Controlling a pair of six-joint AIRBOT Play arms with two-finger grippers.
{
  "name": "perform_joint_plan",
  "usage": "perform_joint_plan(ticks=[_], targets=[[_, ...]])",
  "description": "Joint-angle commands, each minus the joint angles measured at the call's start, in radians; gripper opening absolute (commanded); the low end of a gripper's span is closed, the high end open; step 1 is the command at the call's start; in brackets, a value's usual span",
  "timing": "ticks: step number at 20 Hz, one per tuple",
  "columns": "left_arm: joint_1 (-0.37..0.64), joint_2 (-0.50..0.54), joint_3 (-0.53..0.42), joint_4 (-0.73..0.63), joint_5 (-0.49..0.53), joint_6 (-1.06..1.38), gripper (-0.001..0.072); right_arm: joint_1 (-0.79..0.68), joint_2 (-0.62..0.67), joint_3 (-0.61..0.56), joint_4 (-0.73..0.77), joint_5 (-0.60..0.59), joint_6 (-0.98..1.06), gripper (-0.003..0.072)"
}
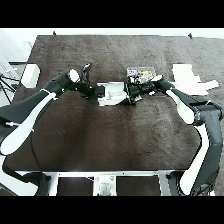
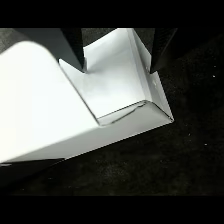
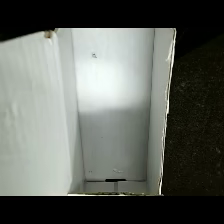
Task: Fold the box and place the chain.
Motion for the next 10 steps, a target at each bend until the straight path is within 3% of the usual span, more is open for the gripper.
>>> perform_joint_plan(ticks=[1,6,10], targets=[[-0.016,-0.002,0.013,0.069,0.002,-0.060,0.0468,0.000,0.000,0.000,0.000,0.000,0.000,0.0581],[-0.024,-0.019,0.048,0.107,-0.013,-0.117,0.0468,0.000,0.000,0.000,0.000,0.000,0.000,0.0582],[-0.046,-0.083,0.130,0.147,-0.093,-0.158,0.0467,0.000,0.000,0.000,0.000,0.000,0.000,0.0582]])
